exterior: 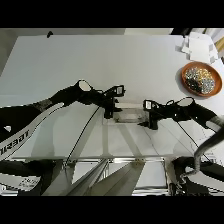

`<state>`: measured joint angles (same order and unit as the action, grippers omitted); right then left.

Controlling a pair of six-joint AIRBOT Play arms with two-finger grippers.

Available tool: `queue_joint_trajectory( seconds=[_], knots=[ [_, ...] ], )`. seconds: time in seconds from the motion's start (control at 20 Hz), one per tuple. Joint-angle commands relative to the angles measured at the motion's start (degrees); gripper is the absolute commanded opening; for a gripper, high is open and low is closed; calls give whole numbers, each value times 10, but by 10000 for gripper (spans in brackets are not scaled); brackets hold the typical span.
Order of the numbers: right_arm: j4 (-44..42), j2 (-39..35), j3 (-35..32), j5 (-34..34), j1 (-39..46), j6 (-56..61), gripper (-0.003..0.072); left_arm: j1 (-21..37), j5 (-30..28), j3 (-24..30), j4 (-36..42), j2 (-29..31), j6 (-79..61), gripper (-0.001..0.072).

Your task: Fold the box and place the chain.

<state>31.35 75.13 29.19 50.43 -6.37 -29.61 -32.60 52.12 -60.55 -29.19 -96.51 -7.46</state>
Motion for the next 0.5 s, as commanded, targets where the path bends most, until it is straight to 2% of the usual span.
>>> queue_joint_trajectory(
  seconds=[0.0,0.1,0.2,0.3,0.45],
  knots=[
    [-6,16,2,-5,0,-11,640,0,0,0,0,0,0,12],
    [-5,21,2,-5,0,-11,629,0,0,0,0,0,0,12],
    [-1,23,2,-5,0,-11,455,0,0,0,0,0,0,12],
    [1,24,2,-4,0,-9,383,0,0,0,0,0,0,12],
    [3,24,2,-5,0,-9,382,0,0,0,0,0,0,12]
  ],
)
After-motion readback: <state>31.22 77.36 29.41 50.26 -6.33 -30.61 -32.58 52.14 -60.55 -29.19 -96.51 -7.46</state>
